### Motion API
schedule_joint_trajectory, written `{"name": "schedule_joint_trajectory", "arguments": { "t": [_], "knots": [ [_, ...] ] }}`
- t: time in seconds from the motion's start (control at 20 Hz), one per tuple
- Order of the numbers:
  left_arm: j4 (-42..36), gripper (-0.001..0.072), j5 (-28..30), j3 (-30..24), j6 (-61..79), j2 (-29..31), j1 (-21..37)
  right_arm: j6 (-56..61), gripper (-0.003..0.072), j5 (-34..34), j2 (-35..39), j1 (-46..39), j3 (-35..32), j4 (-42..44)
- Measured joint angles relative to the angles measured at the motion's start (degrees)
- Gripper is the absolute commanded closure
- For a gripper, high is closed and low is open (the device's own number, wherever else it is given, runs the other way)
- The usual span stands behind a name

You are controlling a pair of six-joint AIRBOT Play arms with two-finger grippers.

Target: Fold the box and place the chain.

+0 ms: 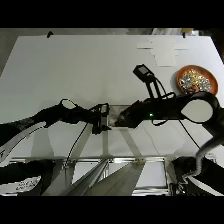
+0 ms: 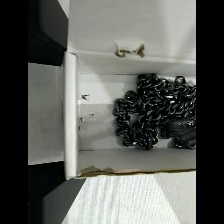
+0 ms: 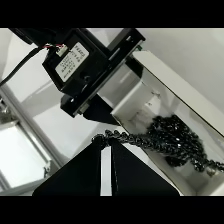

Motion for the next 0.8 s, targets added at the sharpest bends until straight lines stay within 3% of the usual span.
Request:
{"name": "schedule_joint_trajectory", "arguments": {
  "t": [0.3,0.4,0.6,0.7,0.8],
  "knots": [
    [0.0,0.0488,0.0,0.0,0.0,0.0,0.0,0.28,0.0668,-2.49,-8.57,2.19,0.0,-0.85],
    [0.0,0.0488,0.0,0.0,0.0,0.0,0.0,0.35,0.0628,-3.17,-11.41,2.38,0.0,-1.33],
    [0.0,0.0488,0.0,0.0,0.0,0.0,0.0,0.26,0.0615,-4.59,-15.04,2.49,0.0,-1.84],
    [0.0,0.0488,0.0,0.0,0.0,0.0,0.0,0.2,0.0392,-4.72,-15.5,2.36,0.09,-1.99],
    [0.0,0.0488,0.0,0.0,0.0,0.0,0.0,0.13,0.0378,-3.45,-15.08,1.84,0.42,-2.27]
  ]
}}
